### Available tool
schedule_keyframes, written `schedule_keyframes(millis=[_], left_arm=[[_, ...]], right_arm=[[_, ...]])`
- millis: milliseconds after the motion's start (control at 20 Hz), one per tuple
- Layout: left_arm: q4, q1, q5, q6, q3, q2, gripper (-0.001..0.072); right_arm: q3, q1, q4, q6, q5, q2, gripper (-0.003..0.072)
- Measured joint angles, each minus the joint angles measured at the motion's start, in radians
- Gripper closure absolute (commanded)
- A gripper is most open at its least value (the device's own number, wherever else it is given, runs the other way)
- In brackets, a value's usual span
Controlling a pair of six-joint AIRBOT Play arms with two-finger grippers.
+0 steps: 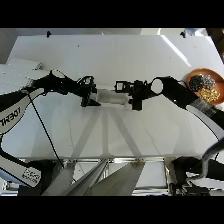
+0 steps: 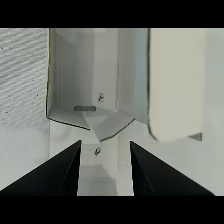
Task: Fold the box and place the chain.
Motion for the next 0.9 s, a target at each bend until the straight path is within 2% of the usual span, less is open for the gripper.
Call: schedule_keyframes(millis=[50, 100, 200, 400, 500, 600, 900], left_arm=[[0.000, 0.000, 0.000, 0.000, 0.000, 0.000, 0.0214], [0.000, 0.000, 0.000, 0.000, 0.000, 0.000, 0.0214], [0.000, 0.000, 0.000, 0.000, 0.000, 0.000, 0.0214], [0.000, 0.000, 0.000, 0.000, 0.000, 0.000, 0.0214], [0.000, 0.000, 0.000, 0.000, 0.000, 0.000, 0.0214], [0.000, 0.000, 0.000, 0.000, 0.000, 0.000, 0.0214], [0.000, 0.000, 0.000, 0.000, 0.000, 0.000, 0.0214]], right_arm=[[0.000, 0.000, 0.015, -0.005, 0.002, -0.004, 0.0359], [0.000, 0.000, 0.033, -0.008, 0.009, -0.008, 0.0398], [0.000, 0.000, 0.074, -0.024, 0.022, -0.018, 0.0403], [0.000, 0.000, 0.125, -0.037, 0.042, -0.036, 0.0473], [0.000, 0.000, 0.135, -0.040, 0.046, -0.040, 0.0475], [0.000, 0.000, 0.140, -0.045, 0.038, -0.043, 0.0556], [0.000, 0.000, 0.203, -0.043, -0.034, -0.045, 0.0550]])
